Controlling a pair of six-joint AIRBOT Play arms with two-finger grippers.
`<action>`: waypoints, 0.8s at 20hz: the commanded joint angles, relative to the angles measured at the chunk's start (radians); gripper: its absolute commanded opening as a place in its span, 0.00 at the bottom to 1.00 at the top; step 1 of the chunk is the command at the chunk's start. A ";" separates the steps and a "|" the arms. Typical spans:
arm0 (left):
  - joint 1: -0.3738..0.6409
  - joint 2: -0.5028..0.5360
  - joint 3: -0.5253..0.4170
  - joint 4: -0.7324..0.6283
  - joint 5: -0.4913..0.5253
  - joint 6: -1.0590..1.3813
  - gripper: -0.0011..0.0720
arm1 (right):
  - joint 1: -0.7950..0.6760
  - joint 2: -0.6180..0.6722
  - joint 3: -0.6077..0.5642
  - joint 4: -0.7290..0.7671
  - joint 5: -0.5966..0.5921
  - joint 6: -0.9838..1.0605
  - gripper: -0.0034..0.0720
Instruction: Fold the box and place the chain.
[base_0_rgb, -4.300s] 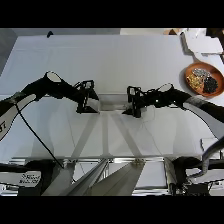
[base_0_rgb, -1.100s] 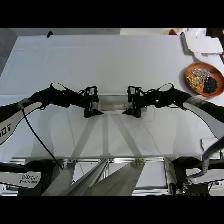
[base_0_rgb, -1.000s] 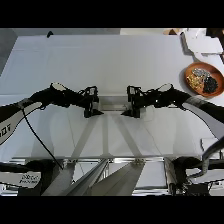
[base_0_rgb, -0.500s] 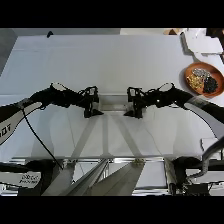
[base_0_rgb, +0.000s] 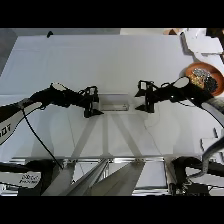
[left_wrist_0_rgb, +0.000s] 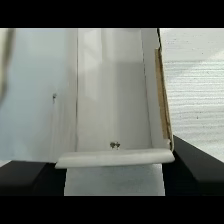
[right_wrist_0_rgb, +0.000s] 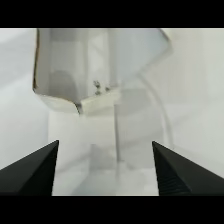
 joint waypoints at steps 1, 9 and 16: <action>0.000 0.000 0.000 0.001 -0.002 0.001 0.39 | -0.047 0.070 0.000 -0.029 0.049 0.099 0.54; 0.000 0.000 0.000 0.001 -0.002 0.001 0.39 | 0.071 0.145 0.000 0.166 0.130 0.276 0.06; 0.000 0.000 0.000 0.001 -0.002 0.001 0.39 | 0.259 0.064 0.000 0.271 -0.501 0.443 0.05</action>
